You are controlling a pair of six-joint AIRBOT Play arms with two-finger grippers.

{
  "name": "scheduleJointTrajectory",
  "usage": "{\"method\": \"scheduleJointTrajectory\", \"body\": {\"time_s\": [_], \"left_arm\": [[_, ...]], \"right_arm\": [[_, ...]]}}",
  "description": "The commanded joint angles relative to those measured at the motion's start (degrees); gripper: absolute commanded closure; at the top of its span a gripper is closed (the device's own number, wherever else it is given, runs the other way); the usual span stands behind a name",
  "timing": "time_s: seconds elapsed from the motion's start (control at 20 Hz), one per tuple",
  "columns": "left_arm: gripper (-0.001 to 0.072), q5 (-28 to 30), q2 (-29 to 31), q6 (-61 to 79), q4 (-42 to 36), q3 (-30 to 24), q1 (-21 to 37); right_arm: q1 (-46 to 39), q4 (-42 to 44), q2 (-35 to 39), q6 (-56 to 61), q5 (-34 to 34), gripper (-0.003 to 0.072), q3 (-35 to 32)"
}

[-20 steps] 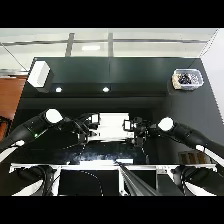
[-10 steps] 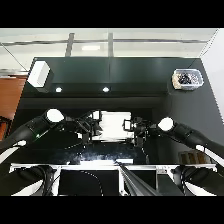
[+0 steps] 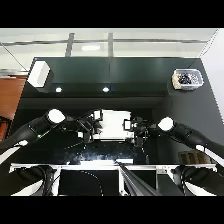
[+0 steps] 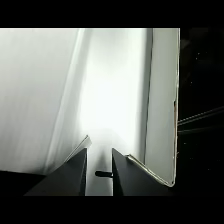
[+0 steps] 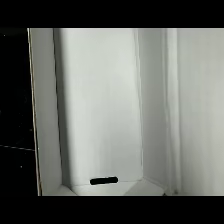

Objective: Fold the box and place the chain.

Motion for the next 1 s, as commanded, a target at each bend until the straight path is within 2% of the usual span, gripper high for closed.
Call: {"method": "scheduleJointTrajectory", "body": {"time_s": [0.0, 0.45, 0.5, 0.55, 0.6, 0.65, 0.7, 0.8, 0.9, 0.95], "left_arm": [[0.0507, 0.98, -0.79, 0.07, 0.42, 0.0, -1.11], [0.0506, 0.98, -0.79, 0.02, 2.82, 0.0, -2.71], [0.0481, 0.98, -0.79, 0.02, 2.8, 0.0, -2.71], [0.0361, 1.01, -0.79, 0.02, 2.75, 0.0, -2.71], [0.0303, 0.96, -0.79, 0.02, 2.75, 0.0, -2.71], [0.0349, 0.96, -0.79, -0.02, 2.75, 0.0, -2.71], [0.0488, 0.94, -0.76, 0.0, 2.75, 0.02, -2.71], [0.0398, 0.94, -0.76, -0.02, 2.75, 0.02, -2.71], [0.0464, 0.96, -0.63, -0.02, 2.78, 0.02, -2.71], [0.0628, 0.98, -0.42, -0.02, 2.8, 0.07, -2.69]], "right_arm": [[0.02, -0.04, 0.04, -0.04, 0.09, 0.0513, 0.0], [0.02, -0.04, 0.04, -0.04, 0.09, 0.0513, 0.0], [0.02, -0.04, 0.04, -0.04, 0.09, 0.0513, 0.0], [0.02, -0.04, 0.04, -0.04, 0.09, 0.0513, 0.0], [0.02, -0.04, 0.04, -0.04, 0.09, 0.0513, 0.0], [0.0, -0.04, 0.04, -0.04, 0.09, 0.0513, 0.0], [0.0, -0.04, 0.04, -0.04, 0.09, 0.0513, 0.0], [0.02, -0.04, 0.04, -0.04, 0.09, 0.0513, 0.0], [0.02, -0.04, 0.04, -0.04, 0.09, 0.0513, 0.0], [0.02, -0.02, 0.04, -0.04, 0.09, 0.0513, 0.0]]}}
